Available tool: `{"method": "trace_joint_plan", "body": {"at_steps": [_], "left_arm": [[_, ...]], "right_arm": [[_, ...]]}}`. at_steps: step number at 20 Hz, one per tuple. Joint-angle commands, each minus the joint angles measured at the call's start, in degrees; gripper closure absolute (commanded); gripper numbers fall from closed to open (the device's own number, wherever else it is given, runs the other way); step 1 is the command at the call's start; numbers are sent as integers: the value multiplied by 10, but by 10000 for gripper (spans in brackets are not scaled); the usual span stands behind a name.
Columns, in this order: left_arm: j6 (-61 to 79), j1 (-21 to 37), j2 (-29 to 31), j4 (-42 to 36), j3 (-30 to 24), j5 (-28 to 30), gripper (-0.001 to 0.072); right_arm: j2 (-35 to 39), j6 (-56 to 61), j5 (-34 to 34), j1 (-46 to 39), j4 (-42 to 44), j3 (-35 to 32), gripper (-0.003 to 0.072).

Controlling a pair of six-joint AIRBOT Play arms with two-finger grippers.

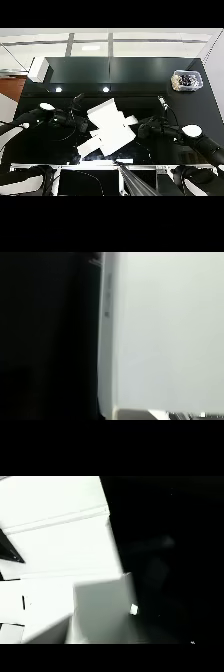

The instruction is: Fold the box and place the chain.

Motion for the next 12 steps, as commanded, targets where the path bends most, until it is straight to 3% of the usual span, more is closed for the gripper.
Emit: {"method": "trace_joint_plan", "body": {"at_steps": [1,5,7,10,12], "left_arm": [[14,-2,5,12,19,-2,683],[14,-31,43,100,67,7,686],[20,-74,86,149,76,43,686],[42,-182,157,268,53,198,684],[89,-217,162,245,33,266,681]], "right_arm": [[9,58,41,-44,-73,15,-18],[34,93,202,-176,-253,99,-18],[34,84,249,-220,-329,138,-18],[34,12,261,-223,-369,143,-18],[34,-14,259,-202,-372,143,-18]]}}
